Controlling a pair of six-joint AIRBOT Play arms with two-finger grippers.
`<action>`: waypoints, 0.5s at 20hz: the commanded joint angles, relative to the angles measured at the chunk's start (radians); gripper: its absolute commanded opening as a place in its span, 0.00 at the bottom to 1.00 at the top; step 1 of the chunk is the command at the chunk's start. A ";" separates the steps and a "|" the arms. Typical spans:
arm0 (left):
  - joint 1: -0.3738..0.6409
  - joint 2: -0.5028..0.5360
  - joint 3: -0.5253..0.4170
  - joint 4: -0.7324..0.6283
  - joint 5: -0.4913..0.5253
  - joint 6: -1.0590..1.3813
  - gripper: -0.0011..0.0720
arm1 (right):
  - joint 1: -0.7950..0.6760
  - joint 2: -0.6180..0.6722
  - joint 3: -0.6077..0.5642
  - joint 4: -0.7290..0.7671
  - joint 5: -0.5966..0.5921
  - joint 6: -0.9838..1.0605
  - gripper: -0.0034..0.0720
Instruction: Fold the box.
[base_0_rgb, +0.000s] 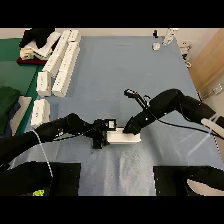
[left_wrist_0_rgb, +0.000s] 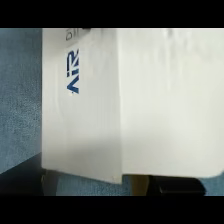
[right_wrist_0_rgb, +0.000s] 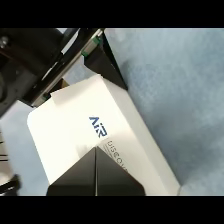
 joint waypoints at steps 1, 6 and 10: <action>0.001 0.001 0.000 0.000 0.001 0.000 0.75 | 0.118 0.138 -0.129 -0.076 0.306 -0.073 0.05; 0.001 0.001 0.000 0.000 0.001 0.000 0.75 | 0.241 0.263 -0.218 -0.135 0.422 -0.203 0.08; 0.001 0.001 0.000 0.000 0.000 0.000 0.75 | 0.296 0.280 -0.218 -0.203 0.422 -0.338 0.58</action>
